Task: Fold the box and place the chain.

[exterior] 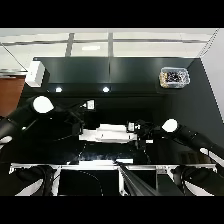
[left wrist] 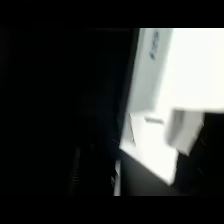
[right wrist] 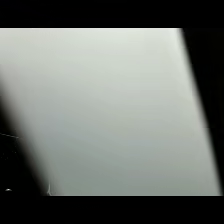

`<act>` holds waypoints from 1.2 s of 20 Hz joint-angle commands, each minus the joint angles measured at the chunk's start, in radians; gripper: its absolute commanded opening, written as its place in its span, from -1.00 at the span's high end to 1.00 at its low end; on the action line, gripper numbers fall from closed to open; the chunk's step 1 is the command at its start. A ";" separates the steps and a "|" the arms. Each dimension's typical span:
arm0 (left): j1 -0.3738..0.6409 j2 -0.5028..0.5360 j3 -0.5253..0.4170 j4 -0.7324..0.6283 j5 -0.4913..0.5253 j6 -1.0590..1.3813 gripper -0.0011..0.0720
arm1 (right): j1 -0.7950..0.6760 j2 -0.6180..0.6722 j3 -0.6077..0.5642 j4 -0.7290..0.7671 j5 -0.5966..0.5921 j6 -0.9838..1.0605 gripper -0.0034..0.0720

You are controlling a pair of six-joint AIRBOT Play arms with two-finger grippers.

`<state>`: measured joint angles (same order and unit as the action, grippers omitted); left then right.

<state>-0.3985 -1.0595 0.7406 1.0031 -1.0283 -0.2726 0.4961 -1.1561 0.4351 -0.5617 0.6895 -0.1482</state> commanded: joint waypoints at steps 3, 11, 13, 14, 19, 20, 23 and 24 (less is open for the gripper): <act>-0.008 0.075 -0.031 -0.114 -0.304 -0.341 0.90 | 0.001 0.000 -0.001 -0.001 0.006 -0.002 -0.33; -0.196 -0.011 -0.216 -0.641 0.662 -0.292 0.89 | 0.001 0.000 -0.001 0.000 0.006 -0.002 -0.33; -0.206 -0.082 -0.214 -0.640 0.660 -0.185 0.89 | 0.001 0.000 -0.001 0.000 0.006 -0.002 -0.33; -0.204 -0.115 -0.212 -0.640 0.624 -0.138 0.89 | 0.001 0.000 -0.001 0.000 0.006 -0.002 -0.33; -0.201 -0.169 -0.175 -0.538 0.529 -0.126 0.90 | 0.001 0.000 -0.001 0.000 0.006 -0.002 -0.33; -0.193 -0.153 -0.155 -0.504 0.524 -0.127 0.90 | 0.001 0.000 -0.001 0.000 0.006 -0.002 -0.33; -0.121 -0.048 -0.102 -0.385 0.427 -0.128 0.89 | 0.001 0.000 -0.001 0.000 0.006 -0.002 -0.33; -0.084 0.000 -0.096 -0.339 0.353 -0.128 0.89 | 0.001 0.000 -0.001 0.000 0.006 -0.002 -0.33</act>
